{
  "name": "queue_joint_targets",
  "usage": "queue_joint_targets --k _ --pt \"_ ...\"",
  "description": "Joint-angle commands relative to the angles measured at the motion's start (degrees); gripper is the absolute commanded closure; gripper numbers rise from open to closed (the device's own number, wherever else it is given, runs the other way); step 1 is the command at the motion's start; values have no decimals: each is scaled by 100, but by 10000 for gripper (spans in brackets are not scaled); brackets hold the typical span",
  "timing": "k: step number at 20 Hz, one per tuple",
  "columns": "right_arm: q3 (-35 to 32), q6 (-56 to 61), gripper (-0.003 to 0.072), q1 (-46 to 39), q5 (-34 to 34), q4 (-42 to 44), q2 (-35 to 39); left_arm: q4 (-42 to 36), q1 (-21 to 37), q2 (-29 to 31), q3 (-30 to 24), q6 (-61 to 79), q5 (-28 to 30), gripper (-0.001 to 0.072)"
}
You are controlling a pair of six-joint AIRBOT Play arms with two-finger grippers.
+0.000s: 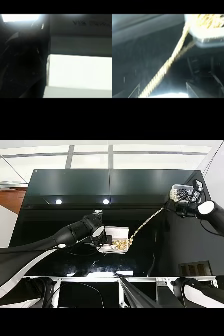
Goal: Fold the box and place the chain.
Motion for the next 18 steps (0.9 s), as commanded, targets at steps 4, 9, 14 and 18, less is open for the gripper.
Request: queue_joint_targets --k 4,9,14,18 --pt "940 1314 -8 20 -210 136 -1272 -9 0 -4 0 0 4 677" --pt "960 1322 243 20 -262 153 -1445 -7 -2 -4 0 0 22 677" --pt "1257 538 646 -2 479 179 -1126 0 0 -4 0 0 39 677" --pt "1263 -323 647 -229 1019 162 136 -4 0 -4 0 2 24 677"
